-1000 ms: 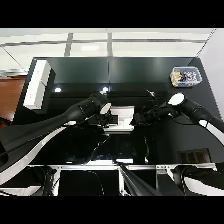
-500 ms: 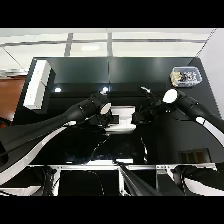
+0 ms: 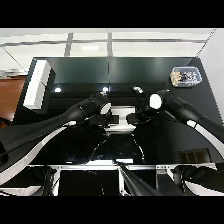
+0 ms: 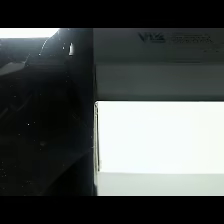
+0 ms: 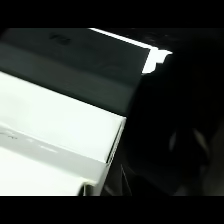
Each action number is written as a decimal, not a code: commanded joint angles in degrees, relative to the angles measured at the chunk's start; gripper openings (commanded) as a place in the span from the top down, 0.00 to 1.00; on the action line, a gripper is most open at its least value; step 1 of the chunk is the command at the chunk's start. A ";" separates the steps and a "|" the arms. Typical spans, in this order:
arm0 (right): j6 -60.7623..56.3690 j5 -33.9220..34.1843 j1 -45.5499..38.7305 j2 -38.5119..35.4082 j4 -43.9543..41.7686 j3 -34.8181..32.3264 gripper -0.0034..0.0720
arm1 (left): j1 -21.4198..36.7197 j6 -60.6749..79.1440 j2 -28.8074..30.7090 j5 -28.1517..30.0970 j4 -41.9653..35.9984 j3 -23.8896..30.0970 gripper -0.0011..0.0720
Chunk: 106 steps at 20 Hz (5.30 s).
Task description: Fold the box and place the chain.
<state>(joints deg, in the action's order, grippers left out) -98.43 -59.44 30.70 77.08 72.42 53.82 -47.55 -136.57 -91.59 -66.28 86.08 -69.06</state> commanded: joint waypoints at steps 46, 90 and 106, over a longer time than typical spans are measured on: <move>-17.53 -5.64 3.48 -3.30 8.79 3.32 0.58 | 0.04 0.00 0.02 0.39 0.46 -0.04 0.94; 4.24 -10.23 -47.01 33.20 18.60 65.31 0.93 | 0.04 0.00 0.02 -0.17 1.68 -0.04 0.94; 13.14 -19.10 -40.06 -10.38 -6.60 57.70 0.93 | 0.04 0.00 0.02 2.58 1.70 -0.04 0.94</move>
<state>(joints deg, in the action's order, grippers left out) -85.93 -75.11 -11.86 72.05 69.12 111.72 -47.51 -136.46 -91.53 -64.90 87.79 -69.06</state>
